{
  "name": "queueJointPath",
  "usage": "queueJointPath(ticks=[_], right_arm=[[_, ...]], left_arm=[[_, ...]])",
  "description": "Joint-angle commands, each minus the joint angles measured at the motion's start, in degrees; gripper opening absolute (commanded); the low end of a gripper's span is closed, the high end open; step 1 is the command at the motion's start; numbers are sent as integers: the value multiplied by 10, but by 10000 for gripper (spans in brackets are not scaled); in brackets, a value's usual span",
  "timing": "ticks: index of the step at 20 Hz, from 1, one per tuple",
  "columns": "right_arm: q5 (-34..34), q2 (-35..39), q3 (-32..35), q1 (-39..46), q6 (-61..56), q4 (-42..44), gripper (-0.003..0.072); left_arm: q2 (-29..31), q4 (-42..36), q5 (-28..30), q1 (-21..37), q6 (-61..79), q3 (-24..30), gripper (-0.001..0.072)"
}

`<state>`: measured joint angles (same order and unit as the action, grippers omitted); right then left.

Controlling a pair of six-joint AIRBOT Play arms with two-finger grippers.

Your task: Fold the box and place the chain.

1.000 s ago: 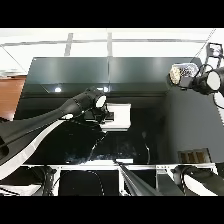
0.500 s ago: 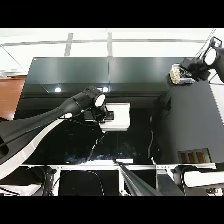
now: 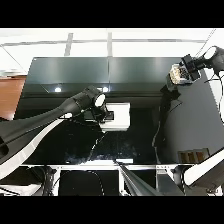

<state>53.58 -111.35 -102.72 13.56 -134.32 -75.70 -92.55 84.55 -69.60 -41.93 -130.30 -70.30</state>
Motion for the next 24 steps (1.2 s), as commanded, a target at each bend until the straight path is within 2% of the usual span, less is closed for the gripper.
queueJointPath(ticks=[1, 5, 11, 21, 22, 23, 24], right_arm=[[-24, -22, -9, 6, -6, 33, 574], [-19, -24, -11, 6, 27, 53, 574], [58, -27, -65, 12, 82, 34, 574], [106, -67, -110, -6, 114, 32, 573], [115, -68, -109, -6, 114, 25, 548], [122, -70, -109, -6, 114, 20, 491], [125, -72, -109, -6, 114, 17, 485]], left_arm=[[0, 0, 0, 0, 0, -1, 29], [0, 0, 0, 0, 0, -1, 29], [0, 0, 0, 0, 0, -1, 29], [0, 0, 0, 0, 0, -1, 29], [0, 0, 0, 0, 0, -1, 29], [0, 0, 0, 0, 0, -1, 29], [0, 0, -1, 0, 0, -1, 29]])
